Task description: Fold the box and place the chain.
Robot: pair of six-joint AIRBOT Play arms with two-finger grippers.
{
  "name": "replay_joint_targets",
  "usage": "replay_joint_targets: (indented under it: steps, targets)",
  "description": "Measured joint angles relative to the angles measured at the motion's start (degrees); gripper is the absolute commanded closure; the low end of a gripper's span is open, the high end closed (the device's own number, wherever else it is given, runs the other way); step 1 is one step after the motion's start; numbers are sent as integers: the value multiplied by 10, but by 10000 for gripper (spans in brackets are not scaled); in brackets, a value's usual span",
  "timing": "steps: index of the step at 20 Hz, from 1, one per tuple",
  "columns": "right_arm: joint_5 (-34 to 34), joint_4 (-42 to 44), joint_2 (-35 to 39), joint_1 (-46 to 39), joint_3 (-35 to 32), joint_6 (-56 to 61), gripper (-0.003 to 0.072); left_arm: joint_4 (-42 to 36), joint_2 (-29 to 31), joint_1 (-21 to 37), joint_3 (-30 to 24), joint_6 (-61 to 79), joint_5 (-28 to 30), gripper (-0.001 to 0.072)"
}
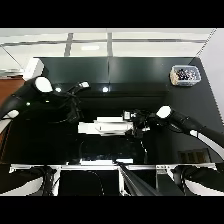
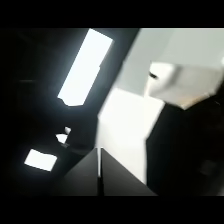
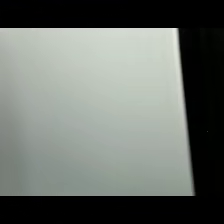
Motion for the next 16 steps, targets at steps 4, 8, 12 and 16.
replay_joint_targets:
  steps: [4,8,12,16]
  targets:
    - [3,-2,0,0,0,-2,515,-166,10,10,-61,5,-75,683]
    - [4,-3,0,0,0,-2,515,-344,12,-29,-129,67,2,683]
    - [4,-3,0,0,0,-2,515,-457,10,-50,-150,118,143,683]
    - [4,-3,0,0,0,-2,515,-428,-28,-59,-129,111,230,683]
